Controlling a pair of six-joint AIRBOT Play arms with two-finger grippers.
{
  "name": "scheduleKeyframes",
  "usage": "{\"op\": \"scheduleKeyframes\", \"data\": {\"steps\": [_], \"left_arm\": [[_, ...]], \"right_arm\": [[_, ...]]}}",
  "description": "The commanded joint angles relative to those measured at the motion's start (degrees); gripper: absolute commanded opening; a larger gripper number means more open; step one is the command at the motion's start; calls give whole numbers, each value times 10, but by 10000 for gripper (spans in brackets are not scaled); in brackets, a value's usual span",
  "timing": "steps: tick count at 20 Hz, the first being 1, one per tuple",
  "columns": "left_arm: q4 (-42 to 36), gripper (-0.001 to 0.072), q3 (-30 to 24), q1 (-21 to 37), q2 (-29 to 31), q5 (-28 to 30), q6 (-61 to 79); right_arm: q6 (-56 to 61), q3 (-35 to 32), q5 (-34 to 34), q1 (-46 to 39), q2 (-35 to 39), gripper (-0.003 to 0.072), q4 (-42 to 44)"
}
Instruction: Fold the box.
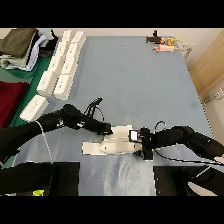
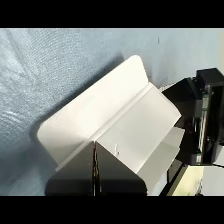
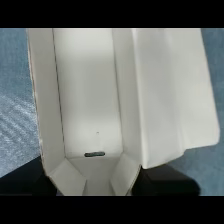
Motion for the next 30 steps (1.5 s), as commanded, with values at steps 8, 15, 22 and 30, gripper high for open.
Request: {"op": "scheduleKeyframes", "data": {"steps": [8, 15, 22, 30], "left_arm": [[127, 13, 26, 0, 196, -65, 49], [329, 36, -8, 0, 361, -138, 56], [334, 693, -59, -1, 351, -130, 160], [333, 693, -76, -2, 328, -75, 283]], "right_arm": [[0, 0, 0, 0, 0, 513, 0], [0, 0, 0, 0, 0, 513, 0], [0, 0, 0, 0, 0, 513, 0], [0, 0, 0, 0, 0, 512, 0]]}}
